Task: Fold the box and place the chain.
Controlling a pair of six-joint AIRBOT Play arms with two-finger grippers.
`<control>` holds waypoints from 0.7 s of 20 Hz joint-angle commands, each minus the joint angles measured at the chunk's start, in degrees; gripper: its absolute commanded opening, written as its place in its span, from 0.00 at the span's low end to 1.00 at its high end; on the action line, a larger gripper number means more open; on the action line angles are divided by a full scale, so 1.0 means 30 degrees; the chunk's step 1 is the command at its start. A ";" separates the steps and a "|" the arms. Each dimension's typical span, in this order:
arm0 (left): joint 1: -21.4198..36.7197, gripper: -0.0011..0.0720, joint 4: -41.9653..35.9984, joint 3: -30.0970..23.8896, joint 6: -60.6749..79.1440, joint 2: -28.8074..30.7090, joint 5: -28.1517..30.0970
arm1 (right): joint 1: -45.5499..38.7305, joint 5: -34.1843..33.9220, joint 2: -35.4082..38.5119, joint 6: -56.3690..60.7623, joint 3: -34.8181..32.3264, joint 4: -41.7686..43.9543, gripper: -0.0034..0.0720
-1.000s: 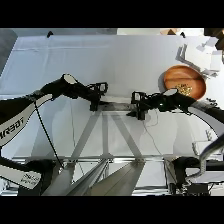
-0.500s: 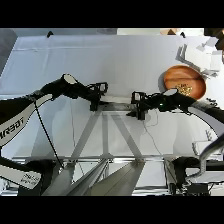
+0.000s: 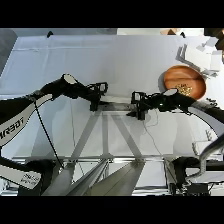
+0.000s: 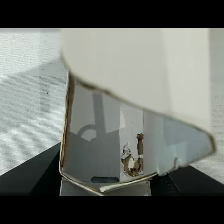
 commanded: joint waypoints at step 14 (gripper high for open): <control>0.0896 0.50 0.0255 -0.0015 -0.0816 0.1814 -0.1421 | 0.0022 -0.0007 -0.0007 0.0007 0.0015 0.0000 0.57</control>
